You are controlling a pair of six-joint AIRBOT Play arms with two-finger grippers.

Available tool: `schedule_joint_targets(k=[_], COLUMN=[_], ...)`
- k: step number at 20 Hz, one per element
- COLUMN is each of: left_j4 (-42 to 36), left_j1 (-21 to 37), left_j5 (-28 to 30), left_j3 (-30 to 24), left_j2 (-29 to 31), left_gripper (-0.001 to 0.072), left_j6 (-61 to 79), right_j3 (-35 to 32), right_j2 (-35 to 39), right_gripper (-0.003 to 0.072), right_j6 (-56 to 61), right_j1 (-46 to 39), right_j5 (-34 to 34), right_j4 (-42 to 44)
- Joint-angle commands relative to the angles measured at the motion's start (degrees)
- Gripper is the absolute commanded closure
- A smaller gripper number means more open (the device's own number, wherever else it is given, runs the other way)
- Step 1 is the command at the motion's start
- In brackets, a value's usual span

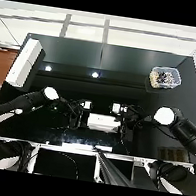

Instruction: Fold the box and place the chain.

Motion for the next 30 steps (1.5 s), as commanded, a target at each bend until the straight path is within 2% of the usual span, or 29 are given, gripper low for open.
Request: schedule_joint_targets(k=[1, 10, 13, 17, 18, 19, 22, 24, 27, 30], left_j4=[-0.02, -0.02, -0.02, -0.02, -0.02, -0.02, -0.02, -0.02, -0.02, -0.02], left_j1=[-0.04, -0.02, -0.02, -0.02, -0.02, -0.02, -0.04, -0.02, -0.02, -0.02], left_j5=[0.02, 0.02, 0.02, 0.02, 0.02, 0.02, 0.02, 0.02, 0.02, 0.02], left_j3=[0.04, 0.04, 0.04, 0.04, 0.04, 0.04, 0.04, 0.04, 0.04, 0.04], left_j2=[-0.04, -0.04, -0.04, -0.04, -0.04, -0.04, -0.04, -0.04, -0.04, -0.04], left_gripper=[0.0306, 0.0306, 0.0305, 0.0306, 0.0305, 0.0306, 0.0306, 0.0306, 0.0306, 0.0305], left_j6=[-0.04, -0.04, -0.04, -0.04, -0.04, -0.04, -0.04, -0.04, -0.04, -0.04], right_j3=[-0.02, -0.2, 3.02, 5.27, 5.07, 4.37, -0.37, -3.15, -3.37, -3.37], right_j2=[0.0, 0.04, 2.25, 5.27, 5.25, 5.25, 4.42, 1.31, -5.33, -10.38], right_gripper=[0.0264, 0.0264, 0.0264, 0.0269, 0.0554, 0.0676, 0.0676, 0.0676, 0.0676, 0.0676], right_j6=[0.15, 3.61, 15.02, 35.71, 40.72, 43.87, 50.14, 49.35, 44.0, 42.91], right_j1=[0.04, 0.0, -0.48, -5.44, -6.58, -7.19, -7.39, -7.34, -7.34, -7.34], right_j5=[0.02, -0.37, 0.98, 7.67, 9.84, 10.49, 6.75, 3.19, 1.7, 1.95], right_j4=[0.07, -0.46, -1.68, -1.07, -1.07, -0.98, 5.84, 17.55, 30.95, 33.68])
